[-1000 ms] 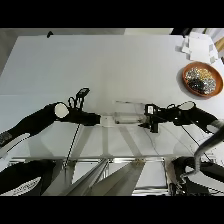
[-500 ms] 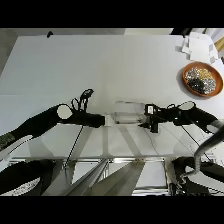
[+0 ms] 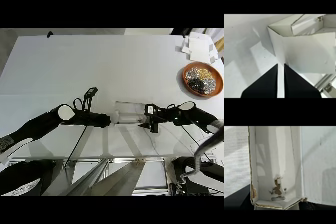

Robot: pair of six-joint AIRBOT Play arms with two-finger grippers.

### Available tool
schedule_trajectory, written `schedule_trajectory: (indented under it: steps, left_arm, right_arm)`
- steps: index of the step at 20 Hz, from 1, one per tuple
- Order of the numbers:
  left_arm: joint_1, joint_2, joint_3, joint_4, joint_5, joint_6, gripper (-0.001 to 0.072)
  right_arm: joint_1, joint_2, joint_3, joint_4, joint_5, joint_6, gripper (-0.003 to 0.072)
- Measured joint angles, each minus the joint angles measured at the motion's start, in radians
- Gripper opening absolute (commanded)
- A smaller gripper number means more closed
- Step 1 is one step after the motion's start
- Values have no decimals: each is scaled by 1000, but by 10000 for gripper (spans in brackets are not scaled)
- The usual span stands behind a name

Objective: Fold the box and place the chain.

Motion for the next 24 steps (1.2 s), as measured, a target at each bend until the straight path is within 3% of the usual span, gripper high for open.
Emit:
schedule_trajectory:
  steps: [8,11,24]
  left_arm:
    - [-25,2,3,-41,16,37,94]
    - [-26,2,3,-48,19,41,289]
    - [-27,-2,48,-35,65,40,292]
  right_arm:
    - [0,0,0,0,0,0,417]
    - [0,0,0,0,0,0,417]
    - [0,0,0,0,0,0,417]
